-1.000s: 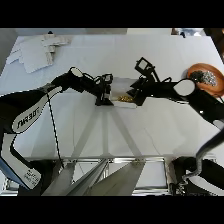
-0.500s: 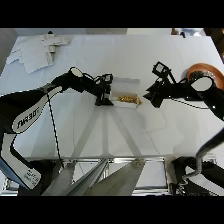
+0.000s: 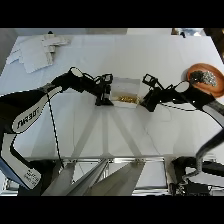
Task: Fold the box and place the chain.
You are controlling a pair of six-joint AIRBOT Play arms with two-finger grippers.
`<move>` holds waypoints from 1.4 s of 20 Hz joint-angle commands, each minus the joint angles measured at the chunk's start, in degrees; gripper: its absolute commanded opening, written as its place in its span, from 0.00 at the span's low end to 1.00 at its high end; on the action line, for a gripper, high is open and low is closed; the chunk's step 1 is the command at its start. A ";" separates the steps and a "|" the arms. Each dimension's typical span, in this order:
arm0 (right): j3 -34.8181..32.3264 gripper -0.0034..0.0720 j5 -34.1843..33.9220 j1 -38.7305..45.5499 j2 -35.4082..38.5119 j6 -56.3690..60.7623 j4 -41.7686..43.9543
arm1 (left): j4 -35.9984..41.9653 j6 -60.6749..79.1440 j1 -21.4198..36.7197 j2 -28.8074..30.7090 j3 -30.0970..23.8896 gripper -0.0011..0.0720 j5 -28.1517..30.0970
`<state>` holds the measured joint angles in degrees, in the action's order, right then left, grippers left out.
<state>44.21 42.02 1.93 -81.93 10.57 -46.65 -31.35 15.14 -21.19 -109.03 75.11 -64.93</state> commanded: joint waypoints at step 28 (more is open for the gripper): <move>0.07 0.06 0.02 -5.53 18.01 10.45 1.60 | -0.02 0.02 0.02 0.00 0.02 0.55 0.00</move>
<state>44.21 43.86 -1.74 -64.79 20.82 -46.70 -31.35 15.14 -21.19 -109.03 75.11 -64.95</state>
